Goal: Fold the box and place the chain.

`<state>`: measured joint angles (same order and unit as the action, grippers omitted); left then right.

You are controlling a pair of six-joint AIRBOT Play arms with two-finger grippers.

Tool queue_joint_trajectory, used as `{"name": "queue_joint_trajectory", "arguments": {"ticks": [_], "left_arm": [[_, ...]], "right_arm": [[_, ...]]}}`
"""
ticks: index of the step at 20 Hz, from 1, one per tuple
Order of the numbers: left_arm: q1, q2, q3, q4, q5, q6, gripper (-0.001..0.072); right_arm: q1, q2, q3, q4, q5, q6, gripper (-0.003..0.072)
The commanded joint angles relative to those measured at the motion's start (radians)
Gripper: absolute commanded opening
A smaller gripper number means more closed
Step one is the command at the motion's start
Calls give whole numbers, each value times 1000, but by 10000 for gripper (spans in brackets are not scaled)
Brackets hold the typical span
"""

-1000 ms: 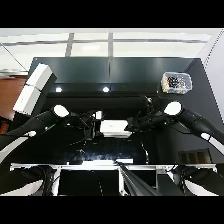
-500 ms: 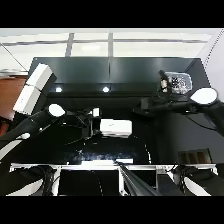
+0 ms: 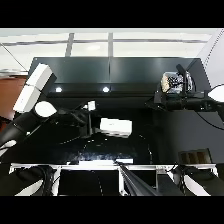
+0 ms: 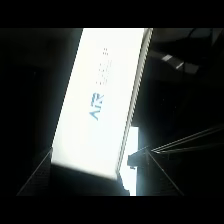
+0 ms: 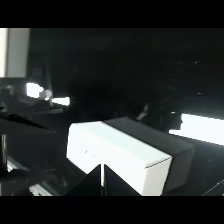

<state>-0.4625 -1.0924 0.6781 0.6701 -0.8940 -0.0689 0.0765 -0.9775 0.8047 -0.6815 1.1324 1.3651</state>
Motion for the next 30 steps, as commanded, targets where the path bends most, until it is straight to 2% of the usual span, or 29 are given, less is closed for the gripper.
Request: {"name": "queue_joint_trajectory", "arguments": {"ticks": [1, 4, 8, 16, 30], "left_arm": [[-76, -112, 106, 9, 16, -35, 719], [-96, -212, 200, 27, 6, 5, 719], [-126, -265, 213, 21, -14, 95, 716], [-145, -306, 214, 0, -23, 96, 716], [-148, -282, 214, -2, -4, 84, 717]], "right_arm": [[-4, 2, 1, -28, 1, -1, 26], [-4, 2, 1, -35, 18, -1, 26], [-4, 2, 1, -81, 23, 0, 26], [-4, 2, 0, -87, 16, 0, 25], [-4, 2, 0, -87, 16, 0, 25]]}}
